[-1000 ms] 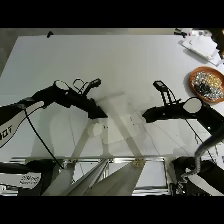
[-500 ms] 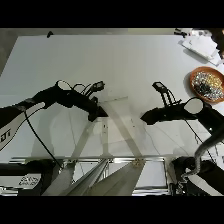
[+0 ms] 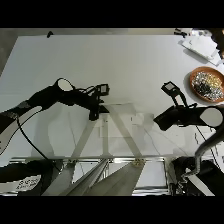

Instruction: Fold the box and place the chain.

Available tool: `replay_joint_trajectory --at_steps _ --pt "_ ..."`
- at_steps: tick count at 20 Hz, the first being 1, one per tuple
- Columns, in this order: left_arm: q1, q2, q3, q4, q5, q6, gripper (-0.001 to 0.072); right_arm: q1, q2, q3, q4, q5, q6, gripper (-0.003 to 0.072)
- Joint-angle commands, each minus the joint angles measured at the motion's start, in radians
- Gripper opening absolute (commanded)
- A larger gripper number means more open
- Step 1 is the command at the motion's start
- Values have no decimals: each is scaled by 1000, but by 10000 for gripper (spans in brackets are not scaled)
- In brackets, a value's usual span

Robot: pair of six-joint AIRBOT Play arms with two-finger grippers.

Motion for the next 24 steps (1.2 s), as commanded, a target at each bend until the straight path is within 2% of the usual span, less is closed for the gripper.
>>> replay_joint_trajectory --at_steps 1,8,24 --pt "-93 3 6 71 107 -46 3 1 118 4 -172 42 25 464" --pt "-107 -12 5 32 196 -65 4 1 164 4 -173 49 51 464" --pt "-109 -27 5 32 172 -69 7 1 164 4 -101 41 51 465"
